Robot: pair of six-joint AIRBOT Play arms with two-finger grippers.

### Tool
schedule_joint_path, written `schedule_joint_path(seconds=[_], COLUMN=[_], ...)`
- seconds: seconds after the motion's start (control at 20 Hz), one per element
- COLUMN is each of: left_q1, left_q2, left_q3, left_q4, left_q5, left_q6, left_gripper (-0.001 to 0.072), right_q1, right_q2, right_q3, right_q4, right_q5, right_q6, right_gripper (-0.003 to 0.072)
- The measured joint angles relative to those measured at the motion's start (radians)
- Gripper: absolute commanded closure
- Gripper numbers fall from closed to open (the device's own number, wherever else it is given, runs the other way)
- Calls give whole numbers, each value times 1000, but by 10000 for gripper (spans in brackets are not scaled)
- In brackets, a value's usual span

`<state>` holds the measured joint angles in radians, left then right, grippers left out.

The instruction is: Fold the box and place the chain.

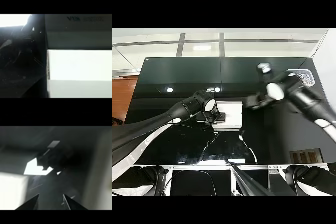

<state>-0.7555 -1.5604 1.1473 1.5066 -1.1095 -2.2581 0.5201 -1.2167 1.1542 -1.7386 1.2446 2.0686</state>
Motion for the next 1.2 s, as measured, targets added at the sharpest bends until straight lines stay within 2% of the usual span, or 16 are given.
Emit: schedule_joint_path(seconds=[0.05,0.1,0.15,0.3,0.35,0.45,0.65,0.8,0.9,1.05,1.2], left_q1=[0,0,0,0,0,0,0,0,0,0,0], left_q2=[0,0,0,0,0,0,0,0,0,0,0], left_q3=[0,0,0,0,0,0,0,0,0,0,0], left_q4=[0,0,0,0,0,0,0,0,-1,-1,-1], left_q5=[0,0,0,0,-1,-1,-2,-2,-2,-2,-2], left_q6=[0,0,0,0,0,0,0,0,0,0,0], left_gripper=[682,682,682,682,682,682,682,682,682,682,683], right_q1=[-50,-103,-163,-341,-400,-503,-650,-702,-721,-734,-742], right_q2=[19,31,36,-14,-56,-164,-422,-558,-613,-660,-688], right_q3=[-8,-22,-41,-69,-48,48,359,534,594,632,647], right_q4=[-81,-138,-180,-168,-123,-3,255,349,381,406,414], right_q5=[-15,-58,-121,-338,-391,-418,-262,-154,-120,-96,-85], right_q6=[-5,-6,-1,42,57,87,144,182,212,237,254], right_gripper=[329,69,-34,-34,-34,-34,-33,-31,68,108,108])
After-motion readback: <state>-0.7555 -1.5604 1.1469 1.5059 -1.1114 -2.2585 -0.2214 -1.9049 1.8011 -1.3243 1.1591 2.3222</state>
